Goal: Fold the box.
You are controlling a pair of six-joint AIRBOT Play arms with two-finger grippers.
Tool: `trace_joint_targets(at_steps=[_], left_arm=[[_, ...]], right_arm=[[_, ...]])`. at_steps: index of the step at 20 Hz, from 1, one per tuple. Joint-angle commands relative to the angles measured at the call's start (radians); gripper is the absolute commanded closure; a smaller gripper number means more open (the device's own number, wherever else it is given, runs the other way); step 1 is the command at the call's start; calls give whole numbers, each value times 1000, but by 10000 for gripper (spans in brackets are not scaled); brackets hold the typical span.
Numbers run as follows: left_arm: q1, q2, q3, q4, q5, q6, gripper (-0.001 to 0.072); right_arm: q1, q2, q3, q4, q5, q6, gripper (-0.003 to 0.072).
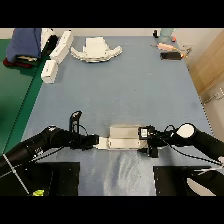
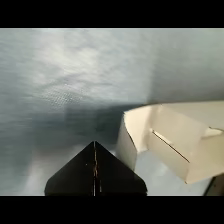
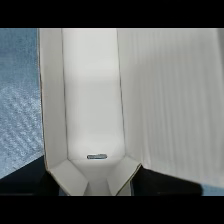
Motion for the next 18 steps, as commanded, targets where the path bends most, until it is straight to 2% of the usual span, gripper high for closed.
trace_joint_targets(at_steps=[1,6,14,15,16,18], left_arm=[[-27,-4,2,-185,43,124,694],[-27,92,31,-187,92,127,693],[-29,88,31,-205,103,127,690],[-29,88,31,-205,105,127,544],[-29,88,31,-211,107,127,269],[-29,88,31,-217,117,127,255]], right_arm=[[0,1,0,0,0,0,102],[0,1,0,0,0,0,102],[0,1,0,0,0,0,102],[0,1,0,0,0,0,102],[0,1,0,0,0,0,103],[0,1,0,0,0,0,102]])
